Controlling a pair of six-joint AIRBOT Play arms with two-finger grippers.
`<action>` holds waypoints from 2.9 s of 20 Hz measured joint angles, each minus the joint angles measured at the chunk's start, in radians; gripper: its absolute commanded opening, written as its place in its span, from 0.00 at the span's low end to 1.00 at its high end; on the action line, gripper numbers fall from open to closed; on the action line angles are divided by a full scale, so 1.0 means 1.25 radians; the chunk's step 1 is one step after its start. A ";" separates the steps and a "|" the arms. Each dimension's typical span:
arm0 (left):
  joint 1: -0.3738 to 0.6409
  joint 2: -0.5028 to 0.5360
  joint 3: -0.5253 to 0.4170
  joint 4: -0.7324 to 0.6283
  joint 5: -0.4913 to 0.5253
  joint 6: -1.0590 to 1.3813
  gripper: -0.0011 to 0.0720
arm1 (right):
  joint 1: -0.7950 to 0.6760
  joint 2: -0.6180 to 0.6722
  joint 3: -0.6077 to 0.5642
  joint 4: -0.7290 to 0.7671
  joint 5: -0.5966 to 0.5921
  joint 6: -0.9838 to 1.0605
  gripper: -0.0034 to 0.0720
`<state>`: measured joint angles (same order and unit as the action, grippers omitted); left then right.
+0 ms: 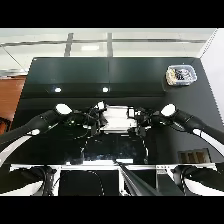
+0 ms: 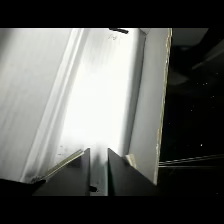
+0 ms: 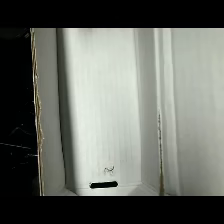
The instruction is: Fold the box and place the chain.
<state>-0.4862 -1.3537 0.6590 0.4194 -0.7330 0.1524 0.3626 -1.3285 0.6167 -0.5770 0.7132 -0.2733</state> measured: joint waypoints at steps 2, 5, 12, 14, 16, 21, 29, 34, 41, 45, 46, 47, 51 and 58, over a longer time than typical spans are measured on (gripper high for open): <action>0.000 -0.002 0.001 0.001 -0.005 0.001 0.50 | 0.000 0.000 0.000 0.000 0.000 0.000 0.29; 0.000 -0.002 0.001 0.005 -0.004 -0.001 0.16 | 0.000 0.000 0.000 -0.001 0.002 0.000 0.29; 0.004 0.000 0.002 0.020 -0.012 -0.002 0.05 | 0.000 0.000 0.000 0.000 0.000 0.000 0.29; 0.019 0.016 0.003 0.045 -0.037 -0.023 0.05 | 0.000 0.000 0.000 0.000 0.000 0.000 0.29; 0.052 0.056 0.005 0.099 -0.075 -0.083 0.04 | 0.000 0.000 0.000 0.001 -0.001 0.001 0.29; 0.196 0.175 0.007 0.237 -0.156 -0.398 0.05 | 0.000 0.000 0.000 0.001 -0.001 0.001 0.29; 0.505 0.136 -0.070 0.102 -0.267 -0.811 0.04 | 0.000 0.000 0.000 0.000 -0.001 0.001 0.29; 0.448 0.020 -0.088 0.051 -0.274 -0.875 0.04 | 0.000 0.000 0.000 0.000 -0.001 0.000 0.29; 0.308 -0.031 -0.031 0.083 -0.283 -0.916 0.04 | 0.000 0.000 0.000 0.000 -0.001 0.000 0.29; 0.291 -0.036 0.001 0.094 -0.307 -0.921 0.04 | 0.000 0.000 0.000 0.000 -0.001 0.000 0.29; 0.291 -0.037 0.006 0.098 -0.315 -0.923 0.04 | 0.000 0.000 0.000 0.000 -0.001 0.000 0.29; 0.294 -0.037 0.011 0.110 -0.317 -0.923 0.04 | 0.000 0.000 0.000 0.000 -0.001 0.000 0.29; 0.329 -0.042 0.021 0.192 -0.288 -0.973 0.04 | 0.000 0.000 0.000 0.000 -0.001 0.000 0.29; 0.294 -0.085 0.025 0.200 -0.275 -1.006 0.05 | 0.000 0.000 0.000 0.000 -0.001 0.000 0.29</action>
<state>-0.1181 -1.4597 0.6899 0.6697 -1.0771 -1.1053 0.3626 -1.3285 0.6167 -0.5770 0.7124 -0.2729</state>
